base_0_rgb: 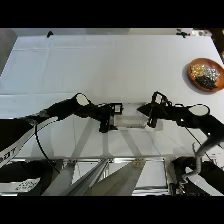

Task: Fold the box and place the chain.

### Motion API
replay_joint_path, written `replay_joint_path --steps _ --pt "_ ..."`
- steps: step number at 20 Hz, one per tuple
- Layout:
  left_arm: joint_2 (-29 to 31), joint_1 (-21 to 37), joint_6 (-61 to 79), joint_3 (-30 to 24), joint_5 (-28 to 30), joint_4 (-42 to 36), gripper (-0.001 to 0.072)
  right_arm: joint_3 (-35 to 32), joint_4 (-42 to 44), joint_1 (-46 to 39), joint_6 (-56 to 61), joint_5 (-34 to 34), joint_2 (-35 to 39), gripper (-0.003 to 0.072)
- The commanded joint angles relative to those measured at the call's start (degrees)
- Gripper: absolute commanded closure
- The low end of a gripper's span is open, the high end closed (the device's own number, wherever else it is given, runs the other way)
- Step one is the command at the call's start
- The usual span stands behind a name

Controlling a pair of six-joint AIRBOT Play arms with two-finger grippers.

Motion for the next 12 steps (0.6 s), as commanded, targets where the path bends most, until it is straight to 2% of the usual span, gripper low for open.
replay_joint_path --steps 1,7,12 --pt "0.0 0.0 0.3 0.1 0.0 0.2 0.0264 0.0 2.8 0.0 -1.6 -4.2 -7.3 0.0678" --pt "0.0 0.0 0.3 0.1 0.0 0.2 0.0264 0.0 2.7 0.0 -2.2 0.2 -8.2 0.0677" --pt "0.0 0.0 0.3 0.1 0.0 0.2 0.0264 0.0 2.4 0.0 -2.6 -0.9 -8.2 0.0676"
